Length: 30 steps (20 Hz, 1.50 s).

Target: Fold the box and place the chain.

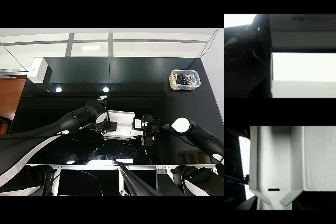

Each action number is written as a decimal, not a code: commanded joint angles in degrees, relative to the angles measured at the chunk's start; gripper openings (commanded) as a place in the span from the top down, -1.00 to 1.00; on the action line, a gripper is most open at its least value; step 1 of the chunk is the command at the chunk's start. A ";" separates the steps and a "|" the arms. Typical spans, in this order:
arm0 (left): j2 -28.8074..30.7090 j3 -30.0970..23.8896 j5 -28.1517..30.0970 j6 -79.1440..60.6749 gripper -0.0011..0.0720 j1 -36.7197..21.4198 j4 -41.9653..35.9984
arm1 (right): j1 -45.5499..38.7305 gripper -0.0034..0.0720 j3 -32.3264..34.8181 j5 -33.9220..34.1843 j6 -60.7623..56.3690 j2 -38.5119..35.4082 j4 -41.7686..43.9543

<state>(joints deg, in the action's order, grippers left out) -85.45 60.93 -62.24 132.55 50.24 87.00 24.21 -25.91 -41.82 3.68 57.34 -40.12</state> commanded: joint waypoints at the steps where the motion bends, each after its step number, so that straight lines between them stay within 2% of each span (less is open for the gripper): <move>1: 0.04 0.04 0.31 -0.13 0.90 0.02 -0.09 | -0.04 -0.35 0.04 0.07 1.92 0.70 2.25; 2: 0.04 0.04 0.28 -0.13 0.90 0.04 -0.11 | -0.04 -0.28 0.04 -0.20 1.90 0.85 2.27; 3: 0.04 0.04 0.28 -0.13 0.90 0.02 -0.28 | -0.04 0.02 0.04 -0.31 1.20 1.09 3.02; 5: 0.04 0.04 0.31 -0.13 0.90 0.04 -0.50 | -0.04 0.27 0.07 -0.35 1.03 1.38 6.36; 16: 0.04 0.04 0.28 -0.15 0.90 0.04 -0.72 | 0.04 0.27 0.20 -0.15 -0.15 4.11 13.42; 24: 0.02 0.04 0.26 -0.15 0.90 0.04 -0.76 | 3.74 0.27 0.22 6.19 -0.52 5.46 13.49; 25: 0.04 0.04 0.24 -0.15 0.90 0.04 -0.76 | 3.65 0.20 0.22 6.67 -1.05 5.46 13.51; 26: 0.04 0.04 0.24 -0.15 0.90 0.04 -0.76 | 3.65 -0.12 0.22 6.99 -1.14 5.46 13.44; 30: 0.04 0.04 0.22 -0.15 0.90 0.04 -0.79 | 3.67 -0.12 0.22 6.97 -1.16 5.46 13.44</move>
<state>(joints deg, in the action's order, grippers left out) -85.45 60.90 -61.82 132.57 50.24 86.21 27.77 -25.74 -35.73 2.74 62.78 -26.68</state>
